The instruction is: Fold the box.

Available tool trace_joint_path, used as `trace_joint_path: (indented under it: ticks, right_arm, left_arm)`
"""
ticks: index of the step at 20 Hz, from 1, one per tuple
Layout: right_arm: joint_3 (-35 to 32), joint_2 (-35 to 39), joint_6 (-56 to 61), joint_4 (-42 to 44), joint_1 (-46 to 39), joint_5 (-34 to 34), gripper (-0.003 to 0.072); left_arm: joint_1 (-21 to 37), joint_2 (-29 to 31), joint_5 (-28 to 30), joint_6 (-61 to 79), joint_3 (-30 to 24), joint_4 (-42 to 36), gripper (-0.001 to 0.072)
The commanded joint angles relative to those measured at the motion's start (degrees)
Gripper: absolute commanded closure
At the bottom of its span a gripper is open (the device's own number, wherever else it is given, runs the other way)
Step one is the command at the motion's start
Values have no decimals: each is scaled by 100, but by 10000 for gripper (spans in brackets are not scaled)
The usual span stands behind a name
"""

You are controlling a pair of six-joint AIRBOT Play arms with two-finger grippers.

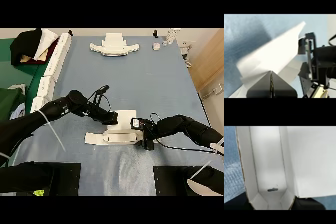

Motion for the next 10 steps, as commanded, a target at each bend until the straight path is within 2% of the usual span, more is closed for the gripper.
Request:
trace_joint_path:
  ticks: [1,6,10]
  right_arm:
    - [0,-2,2,2,0,0,161]
    - [0,-4,0,2,0,0,162]
    - [0,-4,2,2,0,-2,161]
  left_arm:
    - [28,-420,-254,-101,35,-15,698]
    - [22,-369,-201,90,173,-20,697]
    - [94,-122,-527,555,605,15,698]
